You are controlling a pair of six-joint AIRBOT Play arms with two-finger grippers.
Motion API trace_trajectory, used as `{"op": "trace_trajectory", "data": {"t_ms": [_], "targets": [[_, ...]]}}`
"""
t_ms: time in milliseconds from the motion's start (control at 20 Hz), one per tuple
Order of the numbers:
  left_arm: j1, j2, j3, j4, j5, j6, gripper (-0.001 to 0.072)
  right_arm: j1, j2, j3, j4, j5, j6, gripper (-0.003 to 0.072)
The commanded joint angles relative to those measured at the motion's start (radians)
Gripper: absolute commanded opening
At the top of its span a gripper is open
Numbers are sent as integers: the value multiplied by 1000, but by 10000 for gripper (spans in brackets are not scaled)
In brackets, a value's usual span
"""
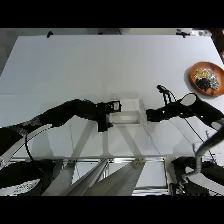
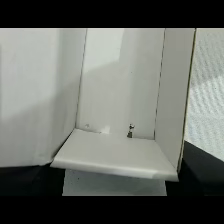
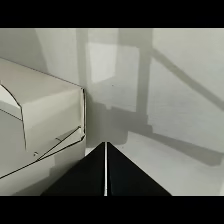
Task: Fold the box and place the chain.
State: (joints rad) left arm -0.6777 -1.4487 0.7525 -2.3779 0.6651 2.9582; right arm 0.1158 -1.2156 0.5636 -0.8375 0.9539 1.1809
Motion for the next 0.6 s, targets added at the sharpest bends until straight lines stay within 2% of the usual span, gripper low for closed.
{"op": "trace_trajectory", "data": {"t_ms": [0, 200, 300, 400, 450, 500, 550], "targets": [[1, 0, 1, 0, 0, 0, 274, 3, 1, 1, 26, -4, -8, 16], [1, 0, 1, 0, 0, 0, 274, 3, 20, 20, 27, -8, -11, 21], [1, 0, 1, 0, 0, 0, 274, 3, 64, 32, 26, -26, -13, 64], [1, 0, 1, 0, 0, 0, 274, 13, 96, 32, 22, -27, -13, 65], [1, 0, 1, 0, 0, 0, 274, 25, 97, 32, 22, -20, -16, 100], [1, 0, 1, 0, 0, 0, 274, 42, 95, 32, 21, -12, -16, 226], [1, 0, 1, 0, 0, 0, 274, 59, 95, 32, 23, -12, -16, 288]]}}
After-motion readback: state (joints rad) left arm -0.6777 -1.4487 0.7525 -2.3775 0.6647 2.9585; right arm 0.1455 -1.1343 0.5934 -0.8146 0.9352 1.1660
